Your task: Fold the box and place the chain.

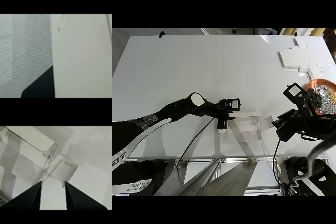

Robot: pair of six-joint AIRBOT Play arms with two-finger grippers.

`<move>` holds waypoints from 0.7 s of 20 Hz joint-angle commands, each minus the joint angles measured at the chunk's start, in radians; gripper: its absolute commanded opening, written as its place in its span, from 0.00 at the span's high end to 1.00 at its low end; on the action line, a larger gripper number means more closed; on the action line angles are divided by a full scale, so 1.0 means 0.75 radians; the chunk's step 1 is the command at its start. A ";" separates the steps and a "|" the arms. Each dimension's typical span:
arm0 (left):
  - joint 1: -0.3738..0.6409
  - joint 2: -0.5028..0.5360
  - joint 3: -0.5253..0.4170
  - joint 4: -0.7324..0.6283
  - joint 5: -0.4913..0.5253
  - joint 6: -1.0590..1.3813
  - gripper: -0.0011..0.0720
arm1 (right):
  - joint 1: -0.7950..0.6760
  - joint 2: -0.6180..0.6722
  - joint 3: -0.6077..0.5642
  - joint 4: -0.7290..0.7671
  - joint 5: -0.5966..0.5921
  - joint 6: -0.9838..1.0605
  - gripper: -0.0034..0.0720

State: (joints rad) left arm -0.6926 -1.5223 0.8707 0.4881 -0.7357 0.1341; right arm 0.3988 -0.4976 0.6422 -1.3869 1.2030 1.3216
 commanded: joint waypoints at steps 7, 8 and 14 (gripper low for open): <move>-0.001 -0.002 0.053 0.203 -0.103 -0.153 0.98 | 0.001 0.001 -0.001 0.002 -0.028 -0.030 0.53; -0.002 -0.003 0.053 0.204 -0.097 -0.151 0.98 | 0.002 0.001 -0.001 0.002 -0.028 -0.030 0.53; -0.002 -0.004 0.052 0.213 -0.050 -0.150 0.98 | 0.001 0.001 -0.001 0.001 -0.027 -0.030 0.53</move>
